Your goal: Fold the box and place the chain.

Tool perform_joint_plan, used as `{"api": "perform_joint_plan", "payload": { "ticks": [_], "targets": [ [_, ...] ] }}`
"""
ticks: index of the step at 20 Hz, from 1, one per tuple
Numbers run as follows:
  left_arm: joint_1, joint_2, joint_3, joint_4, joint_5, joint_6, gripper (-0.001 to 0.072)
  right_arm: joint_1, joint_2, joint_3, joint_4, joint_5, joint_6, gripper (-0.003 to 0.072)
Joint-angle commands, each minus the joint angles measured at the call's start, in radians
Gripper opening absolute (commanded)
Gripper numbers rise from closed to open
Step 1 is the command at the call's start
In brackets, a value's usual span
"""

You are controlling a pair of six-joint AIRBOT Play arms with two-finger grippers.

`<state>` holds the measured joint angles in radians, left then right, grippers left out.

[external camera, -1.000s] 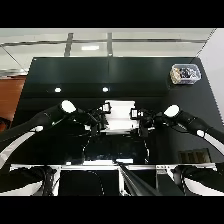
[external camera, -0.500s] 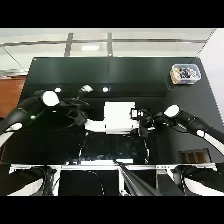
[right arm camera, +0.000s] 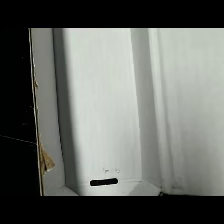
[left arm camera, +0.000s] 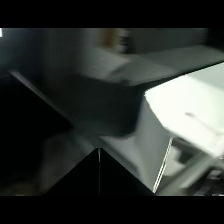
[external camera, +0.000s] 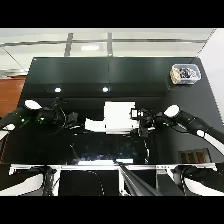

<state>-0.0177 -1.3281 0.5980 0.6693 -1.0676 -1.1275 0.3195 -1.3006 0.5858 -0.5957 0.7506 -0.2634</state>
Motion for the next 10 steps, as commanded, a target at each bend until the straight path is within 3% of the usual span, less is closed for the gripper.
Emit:
{"api": "perform_joint_plan", "payload": {
  "ticks": [1, 5, 9, 10],
  "targets": [
    [-0.052, -0.082, -0.005, -0.117, -0.008, 0.033, 0.0024, 0.0, -0.001, 0.001, 0.0, 0.0, 0.0, 0.0223],
    [-0.154, -0.118, 0.048, -0.119, -0.006, 0.057, 0.0024, 0.0, -0.001, 0.001, 0.0, 0.0, 0.0, 0.0223],
    [-0.165, -0.118, 0.098, -0.222, -0.079, 0.226, 0.0033, 0.001, -0.001, 0.001, 0.0, 0.0, 0.0, 0.0223],
    [-0.166, -0.118, 0.11, -0.225, -0.092, 0.232, 0.0194, 0.001, -0.001, 0.001, 0.0, 0.0, 0.0, 0.0223]
  ]
}}
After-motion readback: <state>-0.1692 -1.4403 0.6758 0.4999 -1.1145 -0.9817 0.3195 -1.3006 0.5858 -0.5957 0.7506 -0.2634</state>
